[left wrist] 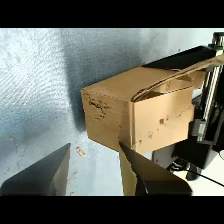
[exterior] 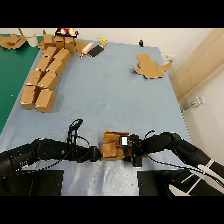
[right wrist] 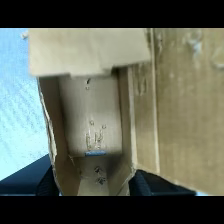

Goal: Fold the box.

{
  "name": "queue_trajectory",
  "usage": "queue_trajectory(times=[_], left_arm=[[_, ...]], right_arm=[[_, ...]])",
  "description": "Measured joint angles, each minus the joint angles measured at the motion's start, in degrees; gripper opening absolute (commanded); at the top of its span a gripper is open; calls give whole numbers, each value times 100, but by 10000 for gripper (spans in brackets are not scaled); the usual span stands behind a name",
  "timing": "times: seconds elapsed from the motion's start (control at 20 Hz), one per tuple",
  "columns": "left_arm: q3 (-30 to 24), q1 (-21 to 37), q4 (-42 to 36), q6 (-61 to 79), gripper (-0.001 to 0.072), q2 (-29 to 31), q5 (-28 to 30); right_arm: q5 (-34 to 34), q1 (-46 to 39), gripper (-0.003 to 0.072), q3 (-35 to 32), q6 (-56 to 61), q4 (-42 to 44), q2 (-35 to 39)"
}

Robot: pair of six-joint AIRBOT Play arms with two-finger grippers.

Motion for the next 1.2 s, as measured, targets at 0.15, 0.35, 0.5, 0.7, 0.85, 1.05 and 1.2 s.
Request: queue_trajectory(times=[0.15,0.35,0.5,0.7,0.85,1.05,1.2], left_arm=[[0,0,90,229,459,-116,107],[0,-2,129,527,461,-210,348],[0,0,136,619,461,-236,490],[0,0,111,459,461,-219,452],[0,0,243,210,461,-116,282],[2,0,1296,-1014,461,114,-90],[44,15,1961,-1646,461,358,-223]], right_arm=[[17,0,497,0,2,2,0],[17,-4,497,0,4,0,0],[20,-4,497,0,11,2,0],[15,-4,497,0,2,2,0],[11,-2,497,0,-7,4,0],[11,0,497,0,-4,13,0],[11,0,497,0,-4,11,0]])
